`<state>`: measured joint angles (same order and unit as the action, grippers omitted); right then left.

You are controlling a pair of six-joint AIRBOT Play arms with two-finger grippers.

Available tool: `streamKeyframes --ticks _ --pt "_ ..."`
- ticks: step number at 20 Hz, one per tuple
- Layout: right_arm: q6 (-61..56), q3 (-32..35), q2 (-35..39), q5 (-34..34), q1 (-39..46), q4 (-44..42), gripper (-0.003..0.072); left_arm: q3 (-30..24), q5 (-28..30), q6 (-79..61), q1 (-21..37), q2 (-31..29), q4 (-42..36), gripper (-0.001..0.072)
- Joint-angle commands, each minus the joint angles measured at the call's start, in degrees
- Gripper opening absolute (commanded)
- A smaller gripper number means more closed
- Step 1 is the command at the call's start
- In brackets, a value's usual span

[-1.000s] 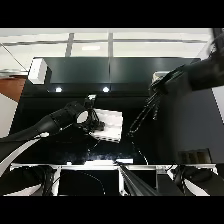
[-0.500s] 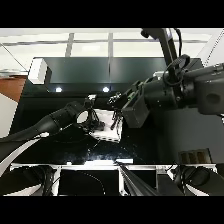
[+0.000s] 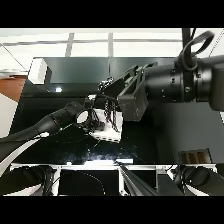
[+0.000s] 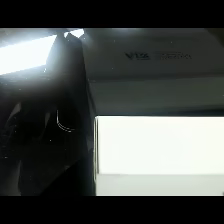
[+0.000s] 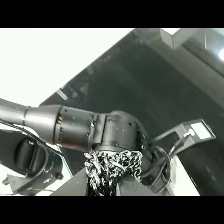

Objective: Fold the box and place the chain.

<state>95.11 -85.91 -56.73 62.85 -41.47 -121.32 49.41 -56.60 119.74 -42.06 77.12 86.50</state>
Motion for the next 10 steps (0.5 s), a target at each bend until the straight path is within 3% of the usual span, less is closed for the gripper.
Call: streamKeyframes --ticks 1,3,6,10 --pt "-0.3 -0.6 -0.1 0.3 -0.1 1.4 0.0018 0.0 0.0 0.0 0.0 0.0 0.0 0.0028" --pt "-0.5 1.3 -0.3 2.6 -0.1 2.1 0.0019 0.0 0.0 0.0 0.0 0.0 0.0 0.0028" --pt "-1.9 9.5 -0.3 3.0 -0.1 5.0 0.0019 0.0 -0.2 0.0 0.0 0.0 0.0 0.0028" --pt "-2.6 20.5 -0.4 -3.6 -0.1 2.0 0.0020 0.0 -0.5 0.0 0.1 0.0 0.0 0.0028"
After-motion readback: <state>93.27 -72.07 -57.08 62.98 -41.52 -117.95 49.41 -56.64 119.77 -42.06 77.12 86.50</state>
